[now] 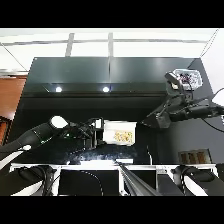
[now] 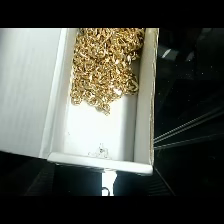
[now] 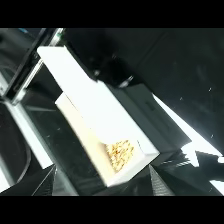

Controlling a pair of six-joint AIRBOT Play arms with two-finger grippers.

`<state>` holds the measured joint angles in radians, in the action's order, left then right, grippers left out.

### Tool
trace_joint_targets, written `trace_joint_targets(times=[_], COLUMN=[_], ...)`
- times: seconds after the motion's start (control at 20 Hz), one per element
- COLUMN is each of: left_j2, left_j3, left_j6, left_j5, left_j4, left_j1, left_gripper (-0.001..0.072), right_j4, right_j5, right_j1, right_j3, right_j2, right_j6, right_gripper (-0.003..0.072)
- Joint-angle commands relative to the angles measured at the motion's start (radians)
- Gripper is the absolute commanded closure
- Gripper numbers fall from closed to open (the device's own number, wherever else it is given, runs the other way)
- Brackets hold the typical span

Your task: Fold the box and place the chain.

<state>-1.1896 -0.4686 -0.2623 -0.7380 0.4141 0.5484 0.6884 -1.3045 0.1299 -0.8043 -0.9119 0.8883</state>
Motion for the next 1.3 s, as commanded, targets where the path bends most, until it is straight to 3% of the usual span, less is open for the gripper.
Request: trace_joint_targets(times=[0.0,0.15,0.4,0.5,1.05,1.25], left_j2=[-0.001,-0.001,-0.001,-0.001,-0.001,0.0], left_j3=[-0.001,-0.001,-0.001,-0.001,-0.001,-0.001], left_j6=[0.0,0.0,0.0,0.0,0.0,0.0], left_j5=[0.002,0.002,0.001,0.001,0.001,0.001], left_j4=[0.0,0.001,0.001,0.001,0.001,0.001], left_j1=[0.0,0.0,0.0,0.0,0.0,0.0], left_gripper=[0.025,0.025,0.025,0.025,0.025,0.025], right_j4=[0.07,0.072,0.083,0.119,0.077,0.064], right_j5=[0.294,0.385,0.241,0.236,0.221,0.283], right_j1=[0.133,0.201,0.258,0.259,0.322,0.361], right_j3=[-0.001,-0.001,-0.001,0.0,0.013,0.103], right_j2=[-0.029,-0.12,-0.157,-0.158,-0.156,-0.156], right_j6=[0.076,0.063,-0.355,-0.464,-0.618,-0.674], right_gripper=[-0.0034,-0.0034,-0.0034,-0.0034,-0.0034,-0.0034])
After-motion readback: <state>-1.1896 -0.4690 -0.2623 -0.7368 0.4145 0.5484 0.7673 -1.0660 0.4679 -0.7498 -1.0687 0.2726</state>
